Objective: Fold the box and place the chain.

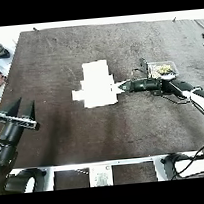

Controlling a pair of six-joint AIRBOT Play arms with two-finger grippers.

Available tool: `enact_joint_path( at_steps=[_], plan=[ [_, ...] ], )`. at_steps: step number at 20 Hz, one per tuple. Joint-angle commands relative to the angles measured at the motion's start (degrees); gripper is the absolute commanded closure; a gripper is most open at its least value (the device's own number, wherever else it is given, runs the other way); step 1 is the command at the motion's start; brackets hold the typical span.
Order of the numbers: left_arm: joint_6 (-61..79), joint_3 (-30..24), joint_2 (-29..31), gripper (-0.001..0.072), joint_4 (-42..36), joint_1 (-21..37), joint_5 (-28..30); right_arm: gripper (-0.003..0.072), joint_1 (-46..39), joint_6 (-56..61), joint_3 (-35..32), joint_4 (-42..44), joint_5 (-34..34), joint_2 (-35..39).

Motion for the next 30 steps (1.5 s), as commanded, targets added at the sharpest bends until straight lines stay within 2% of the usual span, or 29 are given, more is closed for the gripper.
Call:
enact_joint_path(
  at_steps=[1,3,5,7,10,14,17,19,21,23,27,30],
  plan=[
    [-2.6,0.6,-3.1,0.0311,-1.7,0.0,-2.3,0.0702,1.5,-0.2,0.1,0.5,-4.3,0.0],
    [-3.8,3.1,-9.6,0.0310,-1.7,0.0,-4.0,0.0702,1.5,-0.2,0.1,0.5,-4.2,0.0],
    [-4.2,7.4,-18.9,0.0309,-1.7,0.0,-6.0,0.0702,1.5,-0.2,0.1,0.5,-4.9,0.0],
    [-4.1,13.8,-30.0,0.0197,-1.7,0.0,-8.7,0.0702,1.5,-0.2,0.1,0.5,-5.2,0.0],
    [-4.1,25.2,-46.6,0.0155,-1.3,0.0,-15.1,0.0702,1.5,0.4,0.1,1.3,-4.2,0.0],
    [-7.6,43.1,-68.2,0.0157,0.1,0.0,-27.0,0.0702,1.5,-0.9,0.1,4.2,-4.2,0.0],
    [-12.3,59.2,-83.4,0.0159,2.3,0.0,-36.7,0.0702,1.5,-2.2,0.0,4.1,-4.0,0.0],
    [-21.0,71.0,-92.2,0.0159,8.5,-0.1,-41.3,0.0702,1.5,-3.6,0.0,4.0,-4.2,0.0],
    [-27.1,79.9,-97.9,0.0159,14.4,-0.1,-43.8,0.0702,1.5,-5.9,-0.1,3.2,-5.3,0.0],
    [-29.8,85.0,-100.9,0.0159,17.0,-0.1,-44.9,0.0702,1.5,-6.2,-0.1,2.6,-5.6,0.0],
    [-31.6,91.0,-106.6,0.0158,18.0,-0.3,-48.9,0.0702,1.5,-6.4,-1.2,2.6,-7.6,0.0],
    [-31.5,93.4,-109.9,0.0158,18.4,-0.6,-49.6,0.0702,1.7,-9.3,-1.7,3.3,-7.6,0.0]
  ],
)
